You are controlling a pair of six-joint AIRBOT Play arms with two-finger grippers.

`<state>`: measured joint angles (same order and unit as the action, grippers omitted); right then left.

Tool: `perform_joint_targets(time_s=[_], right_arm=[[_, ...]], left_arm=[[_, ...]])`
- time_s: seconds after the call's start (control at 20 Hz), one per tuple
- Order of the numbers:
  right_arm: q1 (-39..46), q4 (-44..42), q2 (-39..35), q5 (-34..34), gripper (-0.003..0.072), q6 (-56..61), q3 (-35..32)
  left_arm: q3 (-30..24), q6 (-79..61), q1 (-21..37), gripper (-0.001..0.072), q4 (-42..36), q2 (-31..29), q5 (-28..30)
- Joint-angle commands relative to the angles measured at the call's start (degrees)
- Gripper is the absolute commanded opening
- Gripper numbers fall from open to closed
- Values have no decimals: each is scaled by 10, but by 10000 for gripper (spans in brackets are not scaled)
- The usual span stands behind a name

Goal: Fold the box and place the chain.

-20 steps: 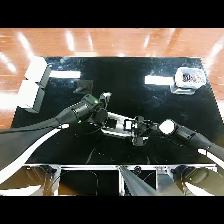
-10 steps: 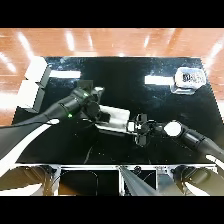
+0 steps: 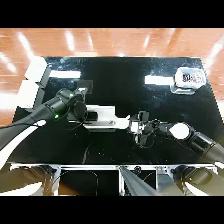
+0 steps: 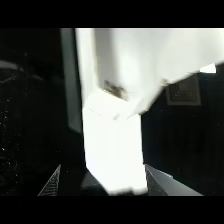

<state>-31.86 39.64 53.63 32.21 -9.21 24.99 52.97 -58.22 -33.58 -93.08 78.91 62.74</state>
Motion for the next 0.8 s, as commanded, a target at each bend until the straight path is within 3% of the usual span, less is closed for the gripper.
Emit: perform_joint_targets(time_s=[0.0, 0.3, 0.75], right_arm=[[0, -2, -2, -10, 630, 0, 0], [-7, -110, 55, -39, 630, -102, 21], [-23, -109, 174, -9, 629, -102, 96]], left_arm=[[-43, 27, -1, 21, -7, -23, -21], [-44, 7, -1, 21, -17, -26, -34], [-44, -33, 0, 20, 1, -25, -48]])
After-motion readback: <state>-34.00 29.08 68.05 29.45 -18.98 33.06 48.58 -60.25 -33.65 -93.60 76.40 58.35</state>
